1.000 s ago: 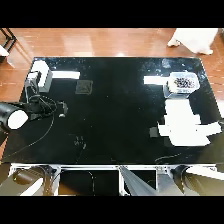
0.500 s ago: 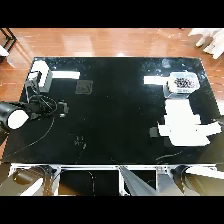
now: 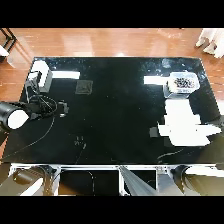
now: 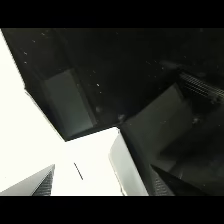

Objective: Fold the box and place the chain.

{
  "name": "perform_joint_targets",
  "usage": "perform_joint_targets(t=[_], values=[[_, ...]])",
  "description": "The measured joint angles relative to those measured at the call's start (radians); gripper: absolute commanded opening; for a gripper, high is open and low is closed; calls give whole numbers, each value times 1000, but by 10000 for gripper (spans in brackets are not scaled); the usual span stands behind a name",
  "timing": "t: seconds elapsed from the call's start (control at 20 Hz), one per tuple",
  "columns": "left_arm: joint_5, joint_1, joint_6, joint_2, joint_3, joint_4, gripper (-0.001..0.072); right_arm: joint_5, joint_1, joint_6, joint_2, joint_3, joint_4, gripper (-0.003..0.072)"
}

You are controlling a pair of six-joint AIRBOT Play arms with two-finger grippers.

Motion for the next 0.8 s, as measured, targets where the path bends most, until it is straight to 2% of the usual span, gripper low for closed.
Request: perform_joint_targets(t=[0.7,0.75,0.8], values=[[19,0,0,0,0,0,636,61,3,4,-53,0,51,696],[18,0,0,0,0,-1,636,65,3,4,-54,0,51,617],[19,0,0,0,0,-3,636,69,3,3,-54,0,46,481]])
